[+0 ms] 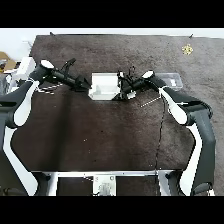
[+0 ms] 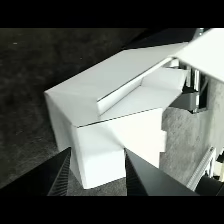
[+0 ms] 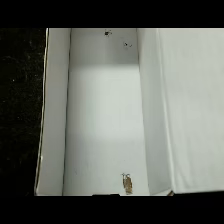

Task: Fold the box and place the chain.

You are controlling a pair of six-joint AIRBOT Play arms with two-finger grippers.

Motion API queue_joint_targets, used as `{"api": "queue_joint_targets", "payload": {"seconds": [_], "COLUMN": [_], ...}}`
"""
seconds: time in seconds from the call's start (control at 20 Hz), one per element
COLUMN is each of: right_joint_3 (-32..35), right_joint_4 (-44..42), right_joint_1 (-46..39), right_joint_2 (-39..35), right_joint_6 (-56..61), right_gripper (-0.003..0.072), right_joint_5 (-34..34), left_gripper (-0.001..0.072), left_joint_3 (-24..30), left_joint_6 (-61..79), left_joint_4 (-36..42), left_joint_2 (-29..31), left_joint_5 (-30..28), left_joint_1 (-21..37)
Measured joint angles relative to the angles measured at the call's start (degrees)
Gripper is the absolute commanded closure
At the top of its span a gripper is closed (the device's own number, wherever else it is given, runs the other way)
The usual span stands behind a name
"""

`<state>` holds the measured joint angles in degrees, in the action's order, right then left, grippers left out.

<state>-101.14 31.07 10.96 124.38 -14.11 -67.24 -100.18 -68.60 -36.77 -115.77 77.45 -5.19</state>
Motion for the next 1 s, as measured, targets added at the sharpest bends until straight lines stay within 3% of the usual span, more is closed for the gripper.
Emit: {"api": "queue_joint_targets", "payload": {"seconds": [1.0], "right_joint_3": [0.0], "right_joint_4": [0.0], "right_joint_1": [-0.02], "right_joint_2": [0.0], "right_joint_6": [-0.02], "right_gripper": [0.0363], "right_joint_5": [0.0], "left_gripper": [0.033], "left_joint_3": [-8.61], "left_joint_6": [-27.26], "left_joint_4": [-22.14], "left_joint_2": [0.0], "left_joint_5": [-1.86], "left_joint_1": [-10.21]}}
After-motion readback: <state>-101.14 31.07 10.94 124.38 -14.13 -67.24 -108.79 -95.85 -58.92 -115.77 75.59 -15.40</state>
